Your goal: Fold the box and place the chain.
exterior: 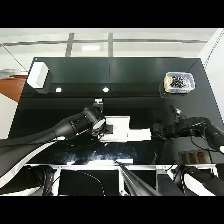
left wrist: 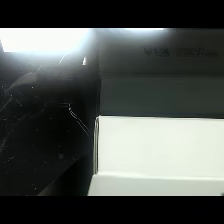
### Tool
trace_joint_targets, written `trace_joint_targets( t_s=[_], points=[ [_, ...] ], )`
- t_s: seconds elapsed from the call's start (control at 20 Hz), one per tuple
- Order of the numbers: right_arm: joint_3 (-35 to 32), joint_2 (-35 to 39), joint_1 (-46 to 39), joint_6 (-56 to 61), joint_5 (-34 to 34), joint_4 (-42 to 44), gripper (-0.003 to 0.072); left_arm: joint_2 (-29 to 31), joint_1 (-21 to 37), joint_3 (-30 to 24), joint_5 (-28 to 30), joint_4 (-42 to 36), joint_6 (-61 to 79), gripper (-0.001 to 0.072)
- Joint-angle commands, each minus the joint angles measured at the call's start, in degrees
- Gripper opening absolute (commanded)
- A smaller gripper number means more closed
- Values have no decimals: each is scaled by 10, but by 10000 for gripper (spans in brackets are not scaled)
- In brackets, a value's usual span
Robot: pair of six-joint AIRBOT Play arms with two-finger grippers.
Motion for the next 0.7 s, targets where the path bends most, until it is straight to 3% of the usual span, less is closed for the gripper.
trace_joint_targets(
  t_s=[0.0,0.05,0.1,0.2,0.25,0.35,0.65],
  points=[
    [19,-29,53,-29,7,60,39,0,0,0,0,1,0,29],
    [34,-29,60,-29,-2,61,184,0,0,0,0,1,0,28],
    [48,-29,67,-31,-16,60,281,0,0,0,0,1,0,28],
    [73,-29,78,-40,-47,60,452,0,0,0,0,1,0,28],
    [83,-29,84,-41,-61,60,459,0,0,0,0,1,0,28],
    [99,-29,94,-48,-78,59,656,0,0,0,0,1,0,28],
    [118,-29,132,-49,-83,53,673,0,0,0,-1,1,0,28]
  ],
)
